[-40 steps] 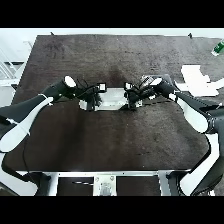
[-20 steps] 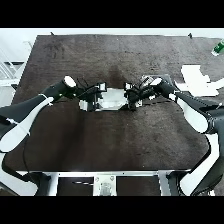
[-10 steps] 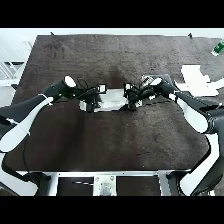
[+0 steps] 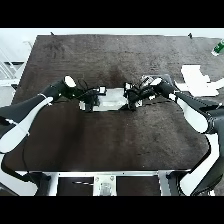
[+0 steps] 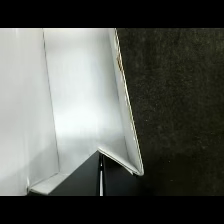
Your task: Fold the box and place the chain.
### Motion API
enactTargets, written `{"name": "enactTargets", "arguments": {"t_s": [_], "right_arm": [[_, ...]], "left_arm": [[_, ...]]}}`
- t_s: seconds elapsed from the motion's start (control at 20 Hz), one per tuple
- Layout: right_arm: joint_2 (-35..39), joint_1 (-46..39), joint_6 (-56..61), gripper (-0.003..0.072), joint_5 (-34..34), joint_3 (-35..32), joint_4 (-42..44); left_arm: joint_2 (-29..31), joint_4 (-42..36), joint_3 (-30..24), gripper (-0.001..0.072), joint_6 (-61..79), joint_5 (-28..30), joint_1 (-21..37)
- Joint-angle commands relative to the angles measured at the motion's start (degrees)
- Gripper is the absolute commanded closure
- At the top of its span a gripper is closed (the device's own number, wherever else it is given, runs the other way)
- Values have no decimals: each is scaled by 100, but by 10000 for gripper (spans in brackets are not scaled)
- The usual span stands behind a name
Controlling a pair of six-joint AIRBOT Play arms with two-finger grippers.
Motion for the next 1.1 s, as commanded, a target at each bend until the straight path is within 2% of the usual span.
{"name": "enactTargets", "arguments": {"t_s": [0.0,0.2,0.5,0.6,0.9,1.05], "right_arm": [[0,4,0,113,4,4,-4],[0,4,-2,113,4,2,-4],[0,4,-2,113,4,2,-4],[0,4,-2,113,4,2,-4],[0,4,-2,113,4,2,-4],[0,4,-2,113,7,2,-4]], "left_arm": [[92,96,0,690,7,-308,140],[404,-48,4,691,4,-763,402],[1113,26,0,693,-619,-988,481],[1244,-37,-2,693,-1471,-1078,693],[1685,-129,-42,693,-5198,-1073,1541],[1727,-118,-240,692,-6544,-1064,1851]]}}
